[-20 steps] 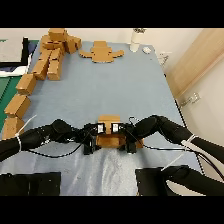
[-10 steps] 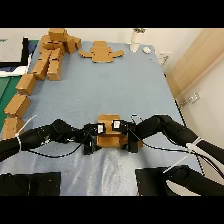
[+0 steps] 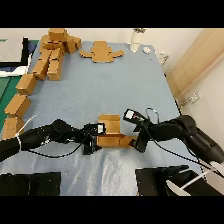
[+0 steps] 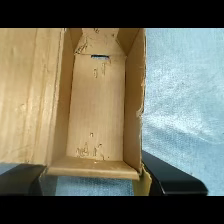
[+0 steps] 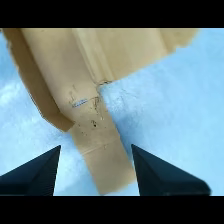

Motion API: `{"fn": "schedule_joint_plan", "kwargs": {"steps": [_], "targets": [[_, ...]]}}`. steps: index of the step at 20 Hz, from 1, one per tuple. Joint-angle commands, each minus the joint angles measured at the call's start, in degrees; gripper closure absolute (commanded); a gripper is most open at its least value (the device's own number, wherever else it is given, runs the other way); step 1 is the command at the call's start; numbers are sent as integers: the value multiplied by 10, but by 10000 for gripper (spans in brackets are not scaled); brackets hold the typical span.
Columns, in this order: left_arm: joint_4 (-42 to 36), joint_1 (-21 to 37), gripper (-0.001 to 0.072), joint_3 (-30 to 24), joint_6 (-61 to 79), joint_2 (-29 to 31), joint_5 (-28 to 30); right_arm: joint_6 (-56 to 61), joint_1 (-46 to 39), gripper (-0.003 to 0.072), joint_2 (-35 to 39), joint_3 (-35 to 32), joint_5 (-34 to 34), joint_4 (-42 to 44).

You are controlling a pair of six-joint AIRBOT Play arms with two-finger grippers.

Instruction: Fold the box.

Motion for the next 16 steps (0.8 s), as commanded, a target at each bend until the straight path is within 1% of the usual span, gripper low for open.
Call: {"fn": "schedule_joint_plan", "kwargs": {"steps": [1,3,5,7,9,10,13,15,16], "targets": [[0,0,95,0,0,0,0,177,0,-29,73,2,-11,40],[0,0,95,0,0,0,0,257,1,-29,92,2,-11,146],[0,0,95,0,0,0,0,262,2,-29,97,2,-5,217],[0,0,95,0,0,0,0,326,4,-29,92,2,2,222],[0,0,95,0,0,0,0,436,4,-29,80,2,9,223],[0,0,95,0,0,0,0,476,4,-29,75,2,33,222],[0,0,96,0,0,0,0,528,4,-28,59,2,122,218],[0,0,96,0,0,0,0,557,4,-28,43,2,158,218],[0,0,95,0,0,0,0,558,4,-13,33,2,172,217]]}}
